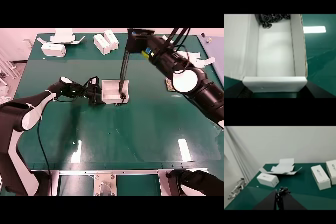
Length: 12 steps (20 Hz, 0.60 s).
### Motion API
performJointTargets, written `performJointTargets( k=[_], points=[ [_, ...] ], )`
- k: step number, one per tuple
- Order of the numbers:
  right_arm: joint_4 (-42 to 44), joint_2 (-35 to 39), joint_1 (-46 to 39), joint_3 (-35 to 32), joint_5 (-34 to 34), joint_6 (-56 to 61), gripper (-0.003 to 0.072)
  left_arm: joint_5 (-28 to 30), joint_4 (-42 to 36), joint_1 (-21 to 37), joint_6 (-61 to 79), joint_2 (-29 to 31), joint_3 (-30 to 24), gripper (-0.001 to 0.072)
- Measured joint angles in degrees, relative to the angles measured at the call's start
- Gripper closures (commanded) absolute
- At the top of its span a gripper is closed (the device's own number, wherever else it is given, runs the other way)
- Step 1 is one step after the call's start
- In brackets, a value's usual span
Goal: Fold the box and place the chain.
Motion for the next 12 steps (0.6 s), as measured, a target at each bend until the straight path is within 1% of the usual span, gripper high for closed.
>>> performJointTargets(
  k=[5,12],
  points=[
    [-0.02,-0.63,0.42,-3.93,3.3,1.46,0.0672,0.0,0.0,0.0,0.0,0.0,0.0,0.0193],
    [0.0,-2.32,0.5,-12.0,4.33,4.48,0.0672,0.0,0.0,0.0,0.0,0.0,0.0,0.0193]
  ],
)
